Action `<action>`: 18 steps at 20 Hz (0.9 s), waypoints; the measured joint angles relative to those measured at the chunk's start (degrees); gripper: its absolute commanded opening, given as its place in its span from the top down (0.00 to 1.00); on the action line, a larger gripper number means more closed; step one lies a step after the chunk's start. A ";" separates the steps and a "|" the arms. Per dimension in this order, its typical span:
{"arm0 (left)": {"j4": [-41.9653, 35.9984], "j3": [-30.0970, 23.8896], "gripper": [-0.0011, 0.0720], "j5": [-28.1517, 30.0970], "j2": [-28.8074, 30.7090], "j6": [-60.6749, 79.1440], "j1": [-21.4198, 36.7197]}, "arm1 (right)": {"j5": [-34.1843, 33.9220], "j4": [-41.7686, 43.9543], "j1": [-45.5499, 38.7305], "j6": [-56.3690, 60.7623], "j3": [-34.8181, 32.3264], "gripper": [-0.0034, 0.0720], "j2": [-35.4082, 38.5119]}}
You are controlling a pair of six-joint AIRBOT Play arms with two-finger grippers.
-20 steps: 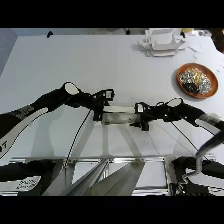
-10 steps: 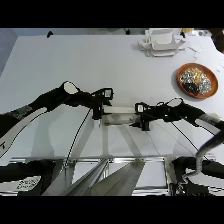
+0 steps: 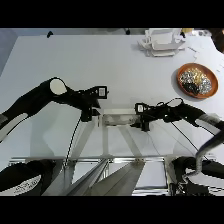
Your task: Fold the box and place the chain.
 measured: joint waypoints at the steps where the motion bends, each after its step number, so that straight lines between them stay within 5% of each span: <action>1: 2.08 0.00 0.99 -1.57 1.99 -2.29 0.00 | 0.00 0.00 0.00 0.00 0.00 0.47 0.00; 9: 2.12 -0.09 0.99 -2.54 9.55 -11.02 -8.59 | 0.00 -0.02 0.00 -0.04 0.00 0.47 0.00; 13: 0.09 -0.09 0.99 7.06 6.12 -14.67 -14.40 | 0.00 0.00 0.00 -0.04 0.00 0.47 0.00; 18: -0.52 -0.09 0.99 27.10 -0.39 -26.93 -15.85 | 0.00 0.00 0.00 -0.07 0.00 0.47 0.00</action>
